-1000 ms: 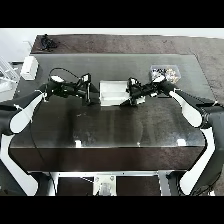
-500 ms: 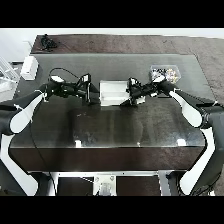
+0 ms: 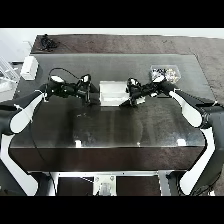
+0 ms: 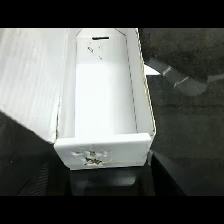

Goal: Fold the box and place the chain.

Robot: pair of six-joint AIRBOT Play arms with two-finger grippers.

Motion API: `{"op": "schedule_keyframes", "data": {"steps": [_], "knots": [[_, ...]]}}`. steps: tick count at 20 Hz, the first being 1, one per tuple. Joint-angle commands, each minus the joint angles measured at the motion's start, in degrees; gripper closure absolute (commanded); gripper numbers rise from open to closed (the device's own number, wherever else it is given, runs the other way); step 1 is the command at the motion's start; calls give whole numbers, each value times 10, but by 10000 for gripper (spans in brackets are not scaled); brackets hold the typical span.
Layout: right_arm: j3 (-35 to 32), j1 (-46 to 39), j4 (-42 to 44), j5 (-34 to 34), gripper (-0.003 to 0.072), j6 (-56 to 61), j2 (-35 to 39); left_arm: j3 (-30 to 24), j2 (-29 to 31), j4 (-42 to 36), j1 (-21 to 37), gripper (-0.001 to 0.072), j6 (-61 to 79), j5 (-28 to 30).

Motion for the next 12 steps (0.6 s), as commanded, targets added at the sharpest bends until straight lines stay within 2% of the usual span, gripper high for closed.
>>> {"op": "schedule_keyframes", "data": {"steps": [1, 4, 12], "knots": [[0, 0, 1, -2, 121, 1, 0, 0, -11, -18, 0, -11, 8, 0], [0, 0, 1, -2, 121, 1, 0, 0, -31, -40, -4, -11, 9, 8], [0, 0, 1, -2, 121, 1, 0, 0, -34, -55, -12, -11, 13, 17]]}}
